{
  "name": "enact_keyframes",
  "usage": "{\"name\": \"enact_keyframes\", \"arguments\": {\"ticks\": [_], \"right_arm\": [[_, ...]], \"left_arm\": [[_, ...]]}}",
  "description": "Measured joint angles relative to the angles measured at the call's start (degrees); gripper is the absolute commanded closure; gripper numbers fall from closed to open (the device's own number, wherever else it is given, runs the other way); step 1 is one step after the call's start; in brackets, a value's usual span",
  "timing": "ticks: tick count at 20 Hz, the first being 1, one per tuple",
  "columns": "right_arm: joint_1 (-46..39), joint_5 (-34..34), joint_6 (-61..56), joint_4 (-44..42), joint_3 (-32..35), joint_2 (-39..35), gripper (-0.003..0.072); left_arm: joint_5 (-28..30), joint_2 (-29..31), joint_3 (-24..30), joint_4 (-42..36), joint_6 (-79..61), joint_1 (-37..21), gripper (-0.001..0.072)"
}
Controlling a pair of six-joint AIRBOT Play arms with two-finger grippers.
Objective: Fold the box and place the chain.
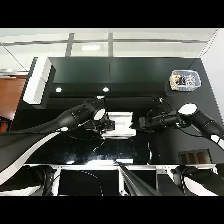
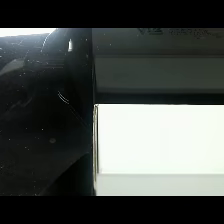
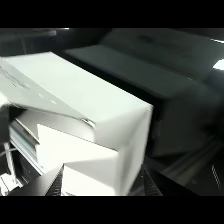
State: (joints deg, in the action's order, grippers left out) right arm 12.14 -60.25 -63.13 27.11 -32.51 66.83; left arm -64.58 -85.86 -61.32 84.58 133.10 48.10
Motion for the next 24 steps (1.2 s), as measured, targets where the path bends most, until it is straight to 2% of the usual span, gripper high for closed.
{"name": "enact_keyframes", "arguments": {"ticks": [3, 6, 13, 18, 19, 21, 22, 24], "right_arm": [[3.69, 2.75, -4.31, 0.76, -1.57, 0.00, 0.0113], [7.89, 5.99, -12.22, 5.29, -4.13, 0.31, 0.0131], [16.02, 7.87, -31.56, 23.85, -11.17, 1.01, 0.0132], [21.70, 7.96, -41.70, 33.86, -14.71, 3.65, 0.0132], [22.67, 7.96, -43.56, 35.76, -15.28, 4.28, 0.0196], [24.48, 8.02, -46.77, 39.32, -16.28, 5.31, 0.0213], [25.22, 7.98, -48.22, 40.89, -16.63, 5.66, 0.0264], [26.10, 7.98, -50.47, 43.34, -17.03, 6.05, 0.0274]], "left_arm": [[0.02, 0.00, 0.00, 0.00, 0.00, 0.00, 0.0683], [0.09, 0.00, 0.00, 0.02, 0.00, 0.00, 0.0683], [0.37, 0.00, 0.00, 0.04, -0.02, 0.00, 0.0683], [0.26, 0.00, 0.00, 0.02, -0.02, 0.00, 0.0683], [0.28, 0.00, 0.00, 0.02, -0.02, 0.00, 0.0683], [0.24, 0.00, 0.00, 0.02, -0.02, 0.00, 0.0683], [0.24, 0.00, 0.00, 0.02, 0.00, 0.00, 0.0683], [0.26, 0.00, 0.00, 0.02, 0.00, 0.00, 0.0683]]}}
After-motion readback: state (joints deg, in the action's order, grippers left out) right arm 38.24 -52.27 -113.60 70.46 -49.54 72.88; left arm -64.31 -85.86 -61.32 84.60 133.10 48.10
